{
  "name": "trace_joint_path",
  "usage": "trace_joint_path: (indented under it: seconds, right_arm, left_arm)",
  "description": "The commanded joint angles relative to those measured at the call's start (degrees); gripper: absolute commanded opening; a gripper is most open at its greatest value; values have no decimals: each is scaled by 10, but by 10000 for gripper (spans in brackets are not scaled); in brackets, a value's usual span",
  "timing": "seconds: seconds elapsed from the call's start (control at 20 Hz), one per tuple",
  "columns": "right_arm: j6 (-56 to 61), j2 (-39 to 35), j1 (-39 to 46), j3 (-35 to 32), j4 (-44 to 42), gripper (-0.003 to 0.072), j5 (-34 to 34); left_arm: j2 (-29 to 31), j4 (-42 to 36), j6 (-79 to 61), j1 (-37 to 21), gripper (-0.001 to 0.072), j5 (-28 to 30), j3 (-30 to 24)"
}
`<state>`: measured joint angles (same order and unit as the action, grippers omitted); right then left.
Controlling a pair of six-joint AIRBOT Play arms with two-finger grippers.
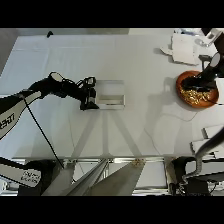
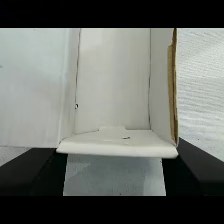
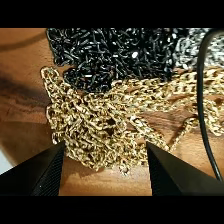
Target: Fold the box and place the chain.
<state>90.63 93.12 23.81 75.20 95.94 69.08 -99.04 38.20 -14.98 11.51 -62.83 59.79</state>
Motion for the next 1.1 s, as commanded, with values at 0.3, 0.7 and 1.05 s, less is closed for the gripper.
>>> trace_joint_path:
  seconds: [0.3,0.7,1.05]
  right_arm:
    - [25,34,1,0,-9,457,1]
    - [15,35,1,0,-23,13,24]
    - [-10,-49,1,0,-24,12,35]
  left_arm:
    - [0,0,0,0,395,0,0]
    - [0,0,0,0,395,0,0]
    - [0,0,0,0,395,0,0]
